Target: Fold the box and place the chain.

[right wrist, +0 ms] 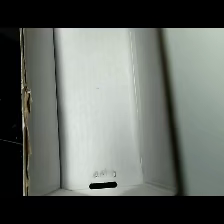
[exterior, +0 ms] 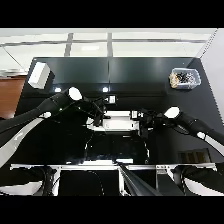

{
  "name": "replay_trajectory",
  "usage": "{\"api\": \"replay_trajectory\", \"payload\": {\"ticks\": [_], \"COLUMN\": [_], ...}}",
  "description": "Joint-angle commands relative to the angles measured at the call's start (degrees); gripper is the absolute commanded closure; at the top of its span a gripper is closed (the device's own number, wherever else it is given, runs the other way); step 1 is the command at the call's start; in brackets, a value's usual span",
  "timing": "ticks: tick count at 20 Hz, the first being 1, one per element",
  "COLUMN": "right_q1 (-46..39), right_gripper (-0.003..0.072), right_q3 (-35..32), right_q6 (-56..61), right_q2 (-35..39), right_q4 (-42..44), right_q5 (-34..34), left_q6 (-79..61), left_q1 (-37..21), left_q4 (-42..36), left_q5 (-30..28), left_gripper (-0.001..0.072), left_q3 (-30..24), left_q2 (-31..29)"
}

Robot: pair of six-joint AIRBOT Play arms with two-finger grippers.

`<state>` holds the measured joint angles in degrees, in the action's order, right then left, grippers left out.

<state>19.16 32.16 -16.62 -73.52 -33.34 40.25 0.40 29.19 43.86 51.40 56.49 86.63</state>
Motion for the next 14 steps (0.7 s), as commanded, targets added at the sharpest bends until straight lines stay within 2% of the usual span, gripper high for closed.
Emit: {"api": "replay_trajectory", "payload": {"ticks": [1,2,4,6,8,9,10,13,14], "right_q1": [0.37,0.37,0.37,0.37,0.37,0.37,0.37,0.37,0.37], "right_gripper": [-0.0025,-0.0024,0.0195,0.021,0.021,0.0211,0.0211,0.0213,0.0305], "right_q3": [0.09,0.09,0.09,0.09,0.09,0.09,0.09,0.09,0.09], "right_q6": [0.52,0.52,0.52,0.52,0.52,0.52,0.52,0.5,0.46], "right_q2": [-0.11,-0.11,-0.11,-0.11,-0.11,-0.11,-0.11,-0.11,-0.11], "right_q4": [-1.14,-1.16,-1.16,-1.11,-1.14,-1.14,-1.14,-1.18,-1.22], "right_q5": [0.0,-0.02,0.0,-0.02,0.0,0.0,0.02,0.02,0.04], "left_q6": [0.02,0.02,0.0,0.07,5.79,9.14,14.12,28.26,34.07], "left_q1": [0.04,0.04,0.02,-0.04,-0.33,-0.74,-1.36,-4.61,-6.16], "left_q4": [0.0,0.0,0.02,0.07,2.45,5.55,9.22,19.85,21.88], "left_q5": [-0.15,-0.15,-0.17,0.04,0.22,0.5,1.2,7.76,12.39], "left_gripper": [0.0685,0.0685,0.0685,0.0664,0.0281,0.0022,-0.0002,0.0,0.0003], "left_q3": [0.04,0.04,0.04,0.04,0.17,0.46,0.72,1.01,1.01], "left_q2": [0.02,0.02,0.02,-0.17,-2.01,-3.58,-5.9,-13.35,-15.52]}}
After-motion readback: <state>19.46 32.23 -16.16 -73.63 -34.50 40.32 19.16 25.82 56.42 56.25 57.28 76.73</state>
